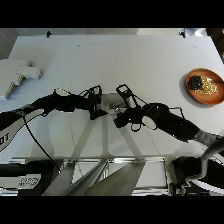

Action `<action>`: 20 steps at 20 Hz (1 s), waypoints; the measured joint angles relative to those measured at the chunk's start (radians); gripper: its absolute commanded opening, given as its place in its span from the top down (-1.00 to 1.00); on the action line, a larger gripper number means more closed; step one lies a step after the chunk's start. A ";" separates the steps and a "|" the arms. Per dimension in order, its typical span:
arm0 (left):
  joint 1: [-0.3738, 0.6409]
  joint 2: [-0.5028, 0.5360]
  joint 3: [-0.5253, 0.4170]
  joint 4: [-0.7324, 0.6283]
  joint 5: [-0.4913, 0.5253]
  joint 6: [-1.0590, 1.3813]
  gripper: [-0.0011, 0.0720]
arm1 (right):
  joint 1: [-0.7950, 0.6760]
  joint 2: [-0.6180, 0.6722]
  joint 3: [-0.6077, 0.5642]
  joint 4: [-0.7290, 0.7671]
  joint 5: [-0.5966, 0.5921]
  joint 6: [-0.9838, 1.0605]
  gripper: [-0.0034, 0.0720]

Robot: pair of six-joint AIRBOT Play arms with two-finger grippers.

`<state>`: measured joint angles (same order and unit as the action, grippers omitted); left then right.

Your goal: Fold the box and place the chain.

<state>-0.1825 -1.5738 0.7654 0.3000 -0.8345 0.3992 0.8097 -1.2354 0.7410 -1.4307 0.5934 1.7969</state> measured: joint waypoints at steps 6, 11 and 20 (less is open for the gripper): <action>0.000 0.000 0.000 0.000 0.000 0.000 -0.05 | 0.030 -0.111 -0.002 -0.071 -0.085 0.126 -0.03; 0.000 0.000 0.000 0.000 0.000 0.000 -0.05 | 0.034 -0.145 -0.002 -0.101 -0.151 0.173 0.55; 0.000 0.000 0.000 0.000 0.000 0.000 -0.05 | 0.038 -0.095 -0.002 -0.108 -0.106 0.187 0.88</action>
<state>-0.1825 -1.5738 0.7654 0.3000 -0.8345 0.3992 0.8474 -1.3300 0.7391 -1.5383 0.4873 1.9835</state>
